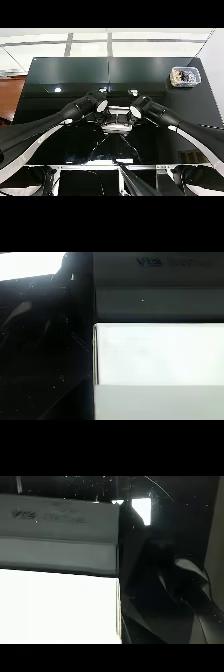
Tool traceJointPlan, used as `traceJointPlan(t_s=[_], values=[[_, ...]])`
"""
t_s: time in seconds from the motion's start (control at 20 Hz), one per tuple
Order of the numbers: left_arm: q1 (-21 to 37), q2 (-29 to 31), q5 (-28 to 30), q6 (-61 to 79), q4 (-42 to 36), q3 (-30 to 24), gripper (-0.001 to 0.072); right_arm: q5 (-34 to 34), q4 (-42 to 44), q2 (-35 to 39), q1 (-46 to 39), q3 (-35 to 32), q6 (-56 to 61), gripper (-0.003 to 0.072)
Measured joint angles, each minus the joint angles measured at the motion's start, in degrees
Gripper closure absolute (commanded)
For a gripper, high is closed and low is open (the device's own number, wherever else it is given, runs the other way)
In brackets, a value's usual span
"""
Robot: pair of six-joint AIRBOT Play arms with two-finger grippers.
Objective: Fold the box and place the chain.
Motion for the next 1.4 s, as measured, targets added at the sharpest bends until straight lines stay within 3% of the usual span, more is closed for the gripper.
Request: traceJointPlan(t_s=[0.1,0.15,0.2,0.25,0.45,0.55,0.6,0.65,0.9,1.15,1.4], values=[[0.00,0.00,0.00,-0.02,0.00,0.00,0.0682,0.59,-0.15,-0.31,0.00,0.00,-0.02,0.0429],[0.00,0.00,-0.02,-0.02,0.00,0.00,0.0682,1.03,-0.28,-0.50,0.00,0.00,-0.02,0.0469],[0.00,0.00,-0.02,-0.02,0.00,0.00,0.0682,1.25,-0.52,-0.74,0.00,0.00,-0.04,0.0633],[0.00,0.00,0.02,-0.04,-0.02,0.00,0.0682,1.31,-0.39,-0.87,0.00,0.00,-0.04,0.0672],[-0.02,-0.02,-0.26,-0.22,-0.04,0.00,0.0682,1.29,-0.20,-1.14,0.04,0.02,-0.20,0.0674],[0.00,-0.04,-0.22,-0.20,-0.04,0.00,0.0682,1.29,-0.15,-1.20,0.04,0.02,-0.24,0.0626],[-0.02,-0.04,-0.09,-0.13,-0.04,0.00,0.0682,1.29,-0.20,-1.18,0.04,0.02,-0.50,0.0439],[0.00,-0.02,0.17,0.02,-0.04,0.00,0.0682,1.40,-0.15,-1.05,0.02,0.00,-0.63,0.0354],[0.00,-0.02,0.00,0.00,-0.04,0.00,0.0682,2.47,-0.76,2.78,-0.20,0.02,-2.99,0.0355],[0.00,-0.02,0.04,-0.04,-0.02,0.00,0.0682,8.09,-3.43,13.99,-0.35,0.96,-7.43,0.0355],[0.00,-0.02,0.07,-0.09,-0.04,0.00,0.0682,13.99,-23.74,22.73,-4.66,0.83,-9.33,0.0356]])
